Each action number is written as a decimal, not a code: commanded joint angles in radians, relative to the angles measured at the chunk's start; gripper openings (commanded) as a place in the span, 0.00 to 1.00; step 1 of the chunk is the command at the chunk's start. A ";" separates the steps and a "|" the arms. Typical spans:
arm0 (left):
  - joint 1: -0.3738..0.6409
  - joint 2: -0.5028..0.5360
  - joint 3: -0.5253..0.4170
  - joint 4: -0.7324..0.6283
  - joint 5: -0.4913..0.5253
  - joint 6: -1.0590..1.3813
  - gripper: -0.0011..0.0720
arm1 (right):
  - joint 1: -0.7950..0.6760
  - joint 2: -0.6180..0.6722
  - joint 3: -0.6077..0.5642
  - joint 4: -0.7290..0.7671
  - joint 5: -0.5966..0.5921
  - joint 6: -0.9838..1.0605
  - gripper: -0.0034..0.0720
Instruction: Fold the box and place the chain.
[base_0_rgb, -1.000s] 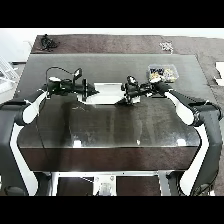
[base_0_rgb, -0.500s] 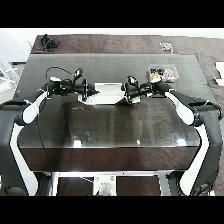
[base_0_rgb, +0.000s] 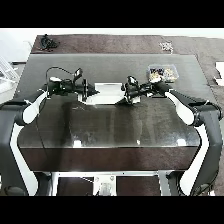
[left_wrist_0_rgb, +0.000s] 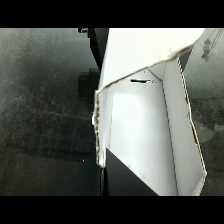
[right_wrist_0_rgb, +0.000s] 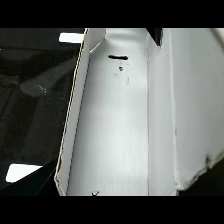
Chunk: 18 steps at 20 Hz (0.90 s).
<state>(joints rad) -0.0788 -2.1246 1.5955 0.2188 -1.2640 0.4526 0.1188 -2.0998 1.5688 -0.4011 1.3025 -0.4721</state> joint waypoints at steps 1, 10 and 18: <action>0.001 0.000 0.000 -0.014 0.000 0.000 0.04 | 0.000 -0.001 0.000 0.001 0.000 0.000 0.83; 0.001 0.000 0.000 -0.018 -0.016 -0.035 0.04 | 0.000 -0.001 0.000 0.001 0.000 0.000 0.83; 0.001 0.002 0.004 -0.129 -0.056 -0.025 0.68 | 0.000 -0.001 0.000 0.001 0.000 0.000 0.83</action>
<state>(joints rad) -0.0776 -2.1242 1.5986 0.1410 -1.2903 0.4198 0.1181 -2.0998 1.5684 -0.4034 1.3037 -0.4736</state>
